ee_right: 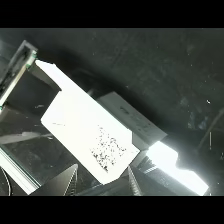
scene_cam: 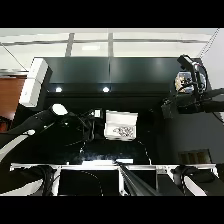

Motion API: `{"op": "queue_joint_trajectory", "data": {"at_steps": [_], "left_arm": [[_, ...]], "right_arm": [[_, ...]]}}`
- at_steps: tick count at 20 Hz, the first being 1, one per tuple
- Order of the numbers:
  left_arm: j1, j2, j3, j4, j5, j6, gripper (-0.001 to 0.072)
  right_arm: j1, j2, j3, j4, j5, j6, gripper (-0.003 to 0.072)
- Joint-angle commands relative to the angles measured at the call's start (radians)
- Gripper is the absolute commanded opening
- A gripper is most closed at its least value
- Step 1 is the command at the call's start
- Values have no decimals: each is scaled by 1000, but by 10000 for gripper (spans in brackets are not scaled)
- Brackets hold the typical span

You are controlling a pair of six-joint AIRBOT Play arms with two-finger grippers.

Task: Fold the box and place the chain.

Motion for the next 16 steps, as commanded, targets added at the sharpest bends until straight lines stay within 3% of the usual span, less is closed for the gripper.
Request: {"op": "queue_joint_trajectory", "data": {"at_steps": [1, 16], "left_arm": [[0, -40, 19, -58, 14, 17, 707], [-24, -63, 46, -50, 2, 32, 706]], "right_arm": [[1, 0, -3, 3, 1, 0, 384], [1, 0, -3, -1, -10, 0, 384]]}}
